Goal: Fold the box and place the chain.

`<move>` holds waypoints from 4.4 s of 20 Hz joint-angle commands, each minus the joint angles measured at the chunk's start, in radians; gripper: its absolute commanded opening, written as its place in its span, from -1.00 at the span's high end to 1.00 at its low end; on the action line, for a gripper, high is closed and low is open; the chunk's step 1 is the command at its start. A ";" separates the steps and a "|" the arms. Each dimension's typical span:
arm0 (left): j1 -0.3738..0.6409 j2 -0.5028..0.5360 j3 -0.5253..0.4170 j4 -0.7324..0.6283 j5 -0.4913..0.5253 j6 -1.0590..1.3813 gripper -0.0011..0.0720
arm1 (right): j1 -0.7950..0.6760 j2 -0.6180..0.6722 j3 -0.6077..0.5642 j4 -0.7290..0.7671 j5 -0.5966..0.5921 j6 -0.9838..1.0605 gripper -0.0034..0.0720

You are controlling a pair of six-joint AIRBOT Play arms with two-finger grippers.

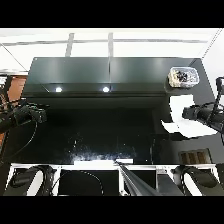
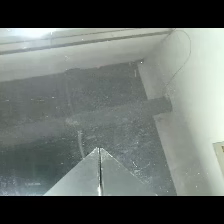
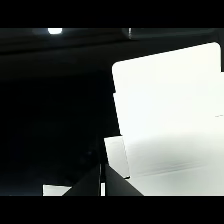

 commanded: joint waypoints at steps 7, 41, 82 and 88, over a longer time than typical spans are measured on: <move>0.001 0.001 0.000 0.000 0.000 0.000 0.90 | 0.001 0.001 -0.001 0.000 0.000 0.000 0.81; -0.098 -0.114 0.000 -0.180 0.149 -0.016 -0.96 | -0.883 -0.523 0.360 0.039 0.030 0.035 -0.94; -0.098 -0.116 0.000 -0.196 0.107 -0.016 -0.96 | -0.408 -0.533 0.101 0.776 0.291 -0.594 0.80; -0.177 -0.124 0.000 -0.210 0.063 -0.027 -0.96 | -0.032 -0.328 -0.146 1.009 0.093 -0.728 0.80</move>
